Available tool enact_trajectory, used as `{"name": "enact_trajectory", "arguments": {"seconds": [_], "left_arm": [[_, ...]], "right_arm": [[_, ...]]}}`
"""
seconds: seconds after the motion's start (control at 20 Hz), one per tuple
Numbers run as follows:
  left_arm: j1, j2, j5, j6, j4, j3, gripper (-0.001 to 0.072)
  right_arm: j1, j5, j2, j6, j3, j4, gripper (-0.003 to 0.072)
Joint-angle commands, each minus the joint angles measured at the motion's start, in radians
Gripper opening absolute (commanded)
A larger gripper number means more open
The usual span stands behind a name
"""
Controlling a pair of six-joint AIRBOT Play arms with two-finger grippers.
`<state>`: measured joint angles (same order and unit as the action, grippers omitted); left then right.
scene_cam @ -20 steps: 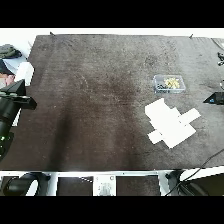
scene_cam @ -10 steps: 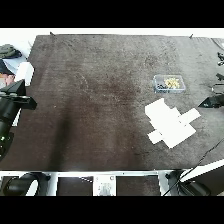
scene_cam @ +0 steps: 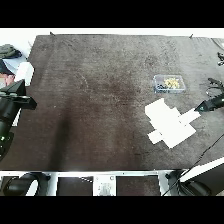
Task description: Fold the box and place the chain.
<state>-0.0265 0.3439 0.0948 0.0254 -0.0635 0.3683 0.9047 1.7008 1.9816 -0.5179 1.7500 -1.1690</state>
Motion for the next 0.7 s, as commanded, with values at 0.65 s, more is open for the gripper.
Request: {"name": "enact_trajectory", "arguments": {"seconds": [0.65], "left_arm": [[-0.001,-0.001,0.000,0.000,0.000,0.000,0.0012]], "right_arm": [[-0.002,0.105,0.017,0.055,-0.150,0.122,0.0207]]}}
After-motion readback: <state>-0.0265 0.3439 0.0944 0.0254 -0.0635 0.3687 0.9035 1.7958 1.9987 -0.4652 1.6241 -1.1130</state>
